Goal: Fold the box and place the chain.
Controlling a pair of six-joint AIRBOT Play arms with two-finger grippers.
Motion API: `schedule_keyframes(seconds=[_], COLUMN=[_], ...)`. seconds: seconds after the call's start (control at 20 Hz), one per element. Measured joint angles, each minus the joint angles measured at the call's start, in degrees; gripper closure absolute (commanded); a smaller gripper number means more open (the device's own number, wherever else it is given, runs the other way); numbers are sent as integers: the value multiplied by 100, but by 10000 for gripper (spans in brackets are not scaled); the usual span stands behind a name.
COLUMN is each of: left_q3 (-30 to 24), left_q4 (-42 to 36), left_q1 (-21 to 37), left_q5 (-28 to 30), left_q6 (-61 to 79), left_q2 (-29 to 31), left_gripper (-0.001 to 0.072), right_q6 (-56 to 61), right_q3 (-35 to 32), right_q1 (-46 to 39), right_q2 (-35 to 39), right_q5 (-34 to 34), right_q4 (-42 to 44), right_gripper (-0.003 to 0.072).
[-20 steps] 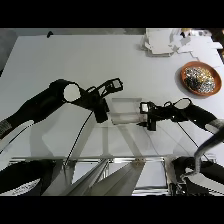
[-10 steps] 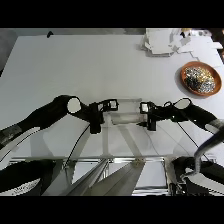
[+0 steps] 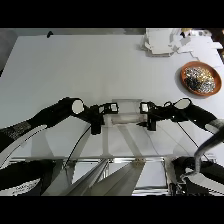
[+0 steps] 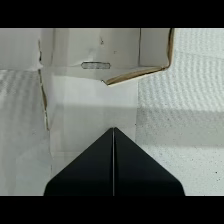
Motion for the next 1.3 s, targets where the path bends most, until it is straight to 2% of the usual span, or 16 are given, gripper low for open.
schedule_keyframes(seconds=[0.3,0.4,0.45,0.85,1.3], left_q3=[-2,-2,0,-2,0], left_q4=[7,28,48,-79,-468], left_q1=[50,96,116,162,87], left_q5=[-2,-9,-17,166,487], left_q6=[17,31,105,1602,1996], left_q2=[334,490,531,354,302], left_gripper=[683,515,490,478,492], right_q6=[0,-2,0,0,0], right_q3=[0,0,0,0,0], right_q1=[-2,0,0,0,-2], right_q2=[0,0,0,0,0], right_q5=[-2,-2,-2,-2,-2], right_q4=[0,0,0,0,0], right_gripper=[249,249,249,249,249])
